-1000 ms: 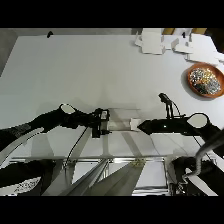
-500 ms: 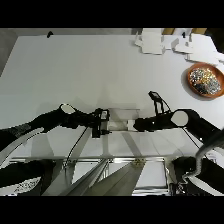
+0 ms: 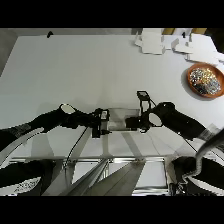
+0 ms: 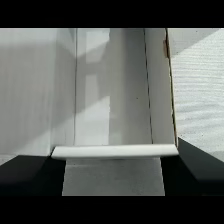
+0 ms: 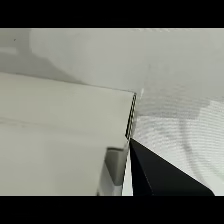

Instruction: Fold the box and place the chain.

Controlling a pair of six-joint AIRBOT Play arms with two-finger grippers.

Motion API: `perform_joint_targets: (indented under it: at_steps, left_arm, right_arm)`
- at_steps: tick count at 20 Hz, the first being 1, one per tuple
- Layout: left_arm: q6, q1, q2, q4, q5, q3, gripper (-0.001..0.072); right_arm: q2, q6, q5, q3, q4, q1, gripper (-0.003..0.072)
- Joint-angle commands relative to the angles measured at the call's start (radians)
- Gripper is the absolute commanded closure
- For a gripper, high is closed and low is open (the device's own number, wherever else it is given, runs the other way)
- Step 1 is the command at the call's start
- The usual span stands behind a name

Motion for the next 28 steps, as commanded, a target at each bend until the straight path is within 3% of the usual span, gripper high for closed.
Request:
perform_joint_targets:
  at_steps: [1,5,12,15,17,20,24,28]
  left_arm:
    - [0.001,0.000,0.001,0.000,0.000,0.000,0.0455]
    - [0.001,0.000,0.001,0.000,0.000,0.000,0.0455]
    - [0.001,0.000,0.001,0.000,0.000,0.000,0.0455]
    - [0.001,0.000,0.001,0.000,0.000,0.000,0.0455]
    - [0.001,0.000,0.001,0.000,0.000,0.000,0.0455]
    - [0.001,0.000,0.001,0.000,0.000,0.000,0.0455]
    - [0.001,0.000,0.001,0.000,0.000,0.000,0.0455]
    - [0.001,0.000,0.001,0.000,0.000,0.000,0.0455]
  right_arm:
    - [-0.033,0.102,0.010,0.035,-0.077,0.024,0.0409]
    - [-0.051,0.129,0.012,0.035,-0.081,0.024,0.0418]
    - [-0.058,0.122,0.044,0.035,-0.103,0.031,0.0667]
    - [-0.057,0.113,0.051,0.035,-0.136,0.031,0.0659]
    - [-0.057,0.107,0.050,0.035,-0.146,0.031,0.0448]
    - [-0.058,0.075,0.037,0.035,-0.146,0.031,0.0448]
    - [-0.063,0.076,0.027,0.035,-0.145,0.031,0.0511]
    - [-0.068,0.101,0.027,0.035,-0.140,0.033,0.0511]
